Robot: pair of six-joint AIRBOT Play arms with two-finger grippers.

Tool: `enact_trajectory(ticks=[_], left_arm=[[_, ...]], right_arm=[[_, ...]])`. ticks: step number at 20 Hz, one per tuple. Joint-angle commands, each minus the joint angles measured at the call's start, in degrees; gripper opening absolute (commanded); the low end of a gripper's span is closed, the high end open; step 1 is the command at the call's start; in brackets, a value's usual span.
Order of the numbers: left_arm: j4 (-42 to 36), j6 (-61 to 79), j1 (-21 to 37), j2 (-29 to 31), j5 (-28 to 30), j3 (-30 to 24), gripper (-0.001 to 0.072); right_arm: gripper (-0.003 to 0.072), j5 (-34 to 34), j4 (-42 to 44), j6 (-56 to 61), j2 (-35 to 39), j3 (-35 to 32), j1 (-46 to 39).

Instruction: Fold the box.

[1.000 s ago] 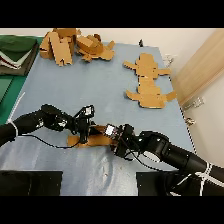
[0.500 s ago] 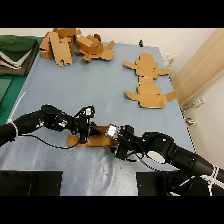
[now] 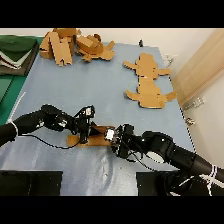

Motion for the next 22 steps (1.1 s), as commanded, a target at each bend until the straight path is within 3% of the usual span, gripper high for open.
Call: enact_trajectory(ticks=[1, 5, 9, 13, 18, 22], left_arm=[[0.02, 0.0, 0.0, 0.02, 0.0, 0.07, 0.0015], [0.02, 0.0, 0.0, 0.04, 0.0, 0.07, 0.0015], [0.02, 0.0, 0.0, 0.02, 0.0, 0.07, 0.0015], [0.02, 0.0, 0.0, 0.04, 0.0, 0.07, 0.0015], [0.02, 0.0, 0.0, 0.02, 0.0, 0.07, 0.0015], [0.02, 0.0, 0.0, 0.02, 0.0, 0.07, 0.0015]], right_arm=[[0.0717, -0.57, -0.57, -3.32, -0.09, 0.04, -0.04], [0.0716, -0.33, 7.56, -11.91, -1.46, 0.02, -2.12], [0.0716, 0.85, 29.7, -32.89, -1.88, 0.02, -10.45], [0.0717, 7.76, 46.34, -51.19, -5.09, 0.04, -19.56], [0.0716, 9.9, 52.48, -59.76, -12.15, 0.74, -23.87], [0.0716, 16.11, 52.7, -61.66, -17.31, 5.77, -24.35]])
